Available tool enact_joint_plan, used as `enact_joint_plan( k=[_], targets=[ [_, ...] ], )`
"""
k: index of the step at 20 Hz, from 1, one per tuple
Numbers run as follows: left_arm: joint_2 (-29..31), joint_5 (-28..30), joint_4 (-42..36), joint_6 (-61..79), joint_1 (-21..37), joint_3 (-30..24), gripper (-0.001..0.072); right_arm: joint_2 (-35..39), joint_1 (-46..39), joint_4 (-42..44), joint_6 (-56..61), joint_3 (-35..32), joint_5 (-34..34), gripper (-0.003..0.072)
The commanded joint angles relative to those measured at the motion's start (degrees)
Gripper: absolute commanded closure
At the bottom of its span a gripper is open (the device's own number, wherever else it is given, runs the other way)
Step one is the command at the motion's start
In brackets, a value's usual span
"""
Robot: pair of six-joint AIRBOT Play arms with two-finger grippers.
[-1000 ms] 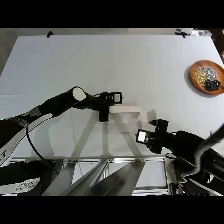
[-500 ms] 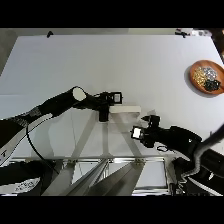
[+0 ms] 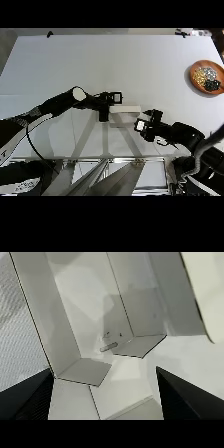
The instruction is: Fold the box and place the chain.
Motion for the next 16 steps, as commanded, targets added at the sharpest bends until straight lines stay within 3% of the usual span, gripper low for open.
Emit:
enact_joint_plan(
  k=[1,2,4,9,13,16],
  targets=[
    [0.02,0.02,0.0,0.02,-0.02,0.02,0.0696,-0.02,-0.26,16.46,-18.97,0.35,2.05,0.0017],
    [0.02,0.02,0.02,0.0,-0.02,0.02,0.0696,-0.02,-0.26,22.91,-27.3,0.39,2.6,0.0019],
    [0.02,0.02,0.02,0.0,-0.02,0.02,0.0696,-0.02,-2.16,28.24,-32.37,0.42,1.9,0.0019],
    [0.02,0.02,0.02,0.0,-0.02,0.02,0.0697,-0.02,-11.47,32.3,-37.11,1.38,7.65,0.0019],
    [0.02,0.02,0.0,0.0,-0.02,0.02,0.0697,-0.02,-14.56,42.01,-49.96,1.44,8.52,0.0019],
    [0.02,0.02,0.0,0.0,-0.02,0.02,0.0696,0.26,-14.64,37.7,-51.17,1.53,13.4,0.002]
  ],
)
